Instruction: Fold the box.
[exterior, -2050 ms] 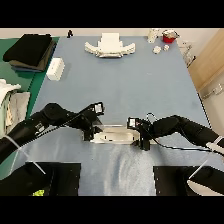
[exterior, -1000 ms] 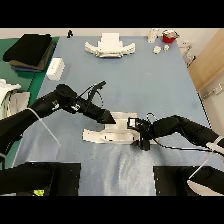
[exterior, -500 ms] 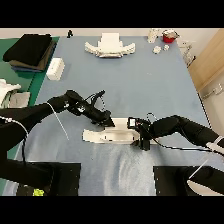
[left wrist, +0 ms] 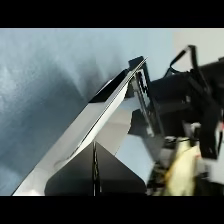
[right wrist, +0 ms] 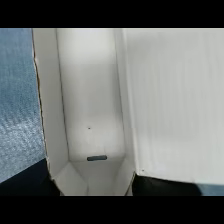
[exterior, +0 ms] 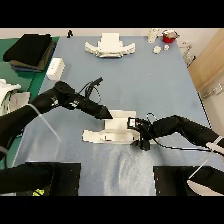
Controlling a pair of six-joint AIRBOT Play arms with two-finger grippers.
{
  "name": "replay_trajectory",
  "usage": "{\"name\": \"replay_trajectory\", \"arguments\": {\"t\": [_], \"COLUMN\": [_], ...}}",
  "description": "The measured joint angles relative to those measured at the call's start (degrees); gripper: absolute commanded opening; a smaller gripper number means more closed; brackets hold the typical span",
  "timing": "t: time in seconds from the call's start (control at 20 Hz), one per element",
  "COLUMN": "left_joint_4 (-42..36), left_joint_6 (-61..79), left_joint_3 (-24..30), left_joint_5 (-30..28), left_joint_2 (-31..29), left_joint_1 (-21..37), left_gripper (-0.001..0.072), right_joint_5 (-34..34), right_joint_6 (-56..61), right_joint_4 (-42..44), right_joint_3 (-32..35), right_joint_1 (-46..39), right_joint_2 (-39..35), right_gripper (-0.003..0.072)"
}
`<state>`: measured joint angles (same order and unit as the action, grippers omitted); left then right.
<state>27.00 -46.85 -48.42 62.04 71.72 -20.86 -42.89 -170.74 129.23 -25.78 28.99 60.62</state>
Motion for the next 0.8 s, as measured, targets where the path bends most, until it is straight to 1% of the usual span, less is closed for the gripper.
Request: {"name": "replay_trajectory", "arguments": {"t": [0.1,0.25,0.3,0.35,0.4,0.45,0.6,0.7,0.8], "left_joint_4": [6.4,18.0,20.9,23.5,25.4,26.7,27.8,26.0,23.3], "left_joint_6": [0.6,1.2,1.6,2.6,4.0,5.8,13.2,20.2,27.6], "left_joint_3": [0.8,3.9,5.2,6.6,7.9,9.3,13.5,16.2,18.1], "left_joint_5": [0.1,-2.3,-3.4,-4.3,-5.0,-5.3,-7.1,-8.0,-9.3], "left_joint_2": [-7.6,-19.3,-22.4,-25.3,-27.4,-29.1,-31.2,-30.3,-27.9], "left_joint_1": [-2.2,-7.5,-9.3,-11.0,-12.4,-13.6,-13.8,-12.4,-11.0], "left_gripper": [0.001,0.0012,0.0014,0.005,0.0425,0.0653,0.0651,0.0651,0.0651], "right_joint_5": [0.0,0.0,0.0,0.0,0.0,0.0,0.0,-0.1,-0.1], "right_joint_6": [0.0,0.0,0.0,0.0,0.0,0.0,0.0,0.0,0.1], "right_joint_4": [0.0,0.0,0.0,0.0,0.0,0.0,0.0,0.0,0.0], "right_joint_3": [0.0,0.0,0.0,0.0,0.0,0.0,0.0,0.0,0.0], "right_joint_1": [0.0,0.0,0.0,0.0,0.0,0.0,0.0,0.0,0.0], "right_joint_2": [0.0,0.0,0.0,0.0,0.0,0.0,0.0,0.0,0.0], "right_gripper": [0.0504,0.0504,0.0504,0.0504,0.0504,0.0504,0.0504,0.0504,0.0504]}}
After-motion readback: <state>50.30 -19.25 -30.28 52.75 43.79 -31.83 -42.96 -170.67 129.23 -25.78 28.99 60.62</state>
